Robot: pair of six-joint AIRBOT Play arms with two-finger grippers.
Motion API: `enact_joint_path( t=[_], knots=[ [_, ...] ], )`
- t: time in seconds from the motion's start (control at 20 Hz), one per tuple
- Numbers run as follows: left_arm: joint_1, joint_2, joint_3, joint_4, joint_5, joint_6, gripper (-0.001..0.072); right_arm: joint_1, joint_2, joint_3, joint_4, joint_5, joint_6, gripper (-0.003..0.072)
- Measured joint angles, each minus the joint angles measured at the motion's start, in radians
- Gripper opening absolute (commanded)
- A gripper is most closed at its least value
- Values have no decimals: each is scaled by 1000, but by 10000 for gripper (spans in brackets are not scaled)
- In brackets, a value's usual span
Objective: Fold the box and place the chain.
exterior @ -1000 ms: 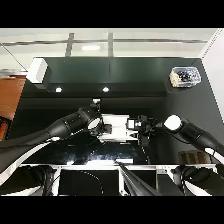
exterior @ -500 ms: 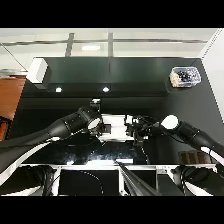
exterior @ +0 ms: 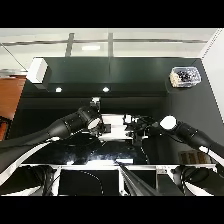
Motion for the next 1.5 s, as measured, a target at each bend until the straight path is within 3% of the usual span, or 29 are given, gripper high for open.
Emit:
enact_joint_path(
  t=[0.1,0.3,0.45,0.75,0.95,1.15,1.45,1.5],
  knots=[
    [0,0,0,0,0,0,32,0,0,0,5,1,0,67],
    [0,0,0,-2,4,0,32,-9,6,0,9,1,43,45],
    [0,0,0,-3,2,0,32,-79,51,4,-32,35,254,45],
    [0,0,0,-7,0,1,32,-504,183,18,-176,258,842,45],
    [0,0,0,-6,-1,1,32,-718,152,-14,-206,362,1101,45],
    [0,0,0,-5,-2,0,32,-666,39,-43,-188,446,1179,46],
    [0,0,0,-5,-1,0,32,-483,-48,-53,-93,419,1178,53],
    [0,0,0,-5,-1,0,32,-468,-52,-52,-80,416,1165,148]
  ],
)
